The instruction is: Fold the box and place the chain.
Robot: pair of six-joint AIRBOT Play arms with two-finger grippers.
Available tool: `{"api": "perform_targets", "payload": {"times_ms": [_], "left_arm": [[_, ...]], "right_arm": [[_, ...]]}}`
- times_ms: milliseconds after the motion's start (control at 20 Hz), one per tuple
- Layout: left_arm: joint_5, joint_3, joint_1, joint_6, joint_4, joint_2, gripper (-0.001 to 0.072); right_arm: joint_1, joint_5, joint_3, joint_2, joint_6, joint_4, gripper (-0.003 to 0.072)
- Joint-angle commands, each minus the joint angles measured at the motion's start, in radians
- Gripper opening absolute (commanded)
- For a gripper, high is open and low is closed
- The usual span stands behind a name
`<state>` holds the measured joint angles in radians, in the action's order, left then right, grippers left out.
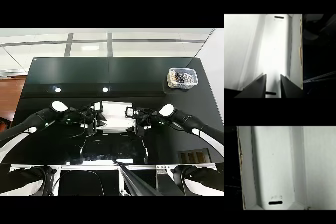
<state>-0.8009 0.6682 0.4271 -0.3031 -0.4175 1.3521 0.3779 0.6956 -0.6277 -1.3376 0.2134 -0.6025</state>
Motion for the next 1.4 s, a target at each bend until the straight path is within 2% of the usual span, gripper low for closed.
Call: {"api": "perform_targets", "payload": {"times_ms": [0, 50, 100, 150, 200, 250, 350, 450, 700, 850, 950, 1100, 1250, 1350], "left_arm": [[0.019, 0.003, 0.016, 0.038, 0.003, 0.006, 0.0165], [0.023, 0.003, 0.016, 0.049, -0.006, 0.006, 0.0130], [0.024, 0.003, 0.017, 0.049, -0.016, 0.006, 0.0167], [0.025, 0.003, 0.017, 0.049, -0.015, 0.006, 0.0306], [0.024, 0.003, 0.016, 0.058, -0.017, 0.006, 0.0340], [0.023, 0.007, 0.013, 0.085, -0.032, 0.002, 0.0137], [0.023, 0.017, 0.013, 0.171, -0.070, -0.023, 0.0225], [-0.008, 0.028, -0.006, 0.272, -0.164, -0.079, 0.0024], [-0.098, 0.032, -0.140, 0.715, -0.441, -0.259, 0.0024], [-0.167, 0.032, -0.274, 1.032, -0.475, -0.305, 0.0024], [-0.225, 0.025, -0.373, 1.229, -0.484, -0.298, 0.0024], [-0.235, -0.041, -0.507, 1.588, -0.470, -0.256, 0.0024], [-0.282, -0.095, -0.576, 1.522, -0.303, -0.151, 0.0024], [-0.289, -0.096, -0.570, 1.481, -0.229, -0.060, 0.0024]], "right_arm": [[0.000, 0.000, 0.000, -0.001, 0.000, 0.000, 0.0479], [0.000, 0.000, 0.000, -0.001, 0.000, 0.000, 0.0479], [0.000, 0.000, 0.000, -0.001, 0.000, 0.000, 0.0479], [0.000, 0.000, 0.000, -0.001, 0.000, 0.000, 0.0479], [0.000, 0.000, 0.000, -0.001, 0.000, 0.000, 0.0479], [0.000, 0.000, 0.000, -0.001, 0.000, 0.000, 0.0479], [0.000, 0.000, 0.000, -0.001, 0.000, 0.000, 0.0479], [0.000, 0.000, 0.000, -0.001, 0.000, 0.001, 0.0479], [0.000, 0.000, 0.000, -0.001, 0.000, 0.001, 0.0479], [0.000, 0.000, 0.000, -0.001, 0.000, 0.000, 0.0479], [0.000, 0.000, 0.000, -0.001, 0.000, 0.001, 0.0479], [0.000, 0.000, 0.000, -0.001, -0.001, 0.002, 0.0479], [0.000, 0.000, 0.000, -0.001, 0.000, 0.001, 0.0479], [0.000, 0.000, 0.000, -0.001, -0.001, 0.001, 0.0479]]}}
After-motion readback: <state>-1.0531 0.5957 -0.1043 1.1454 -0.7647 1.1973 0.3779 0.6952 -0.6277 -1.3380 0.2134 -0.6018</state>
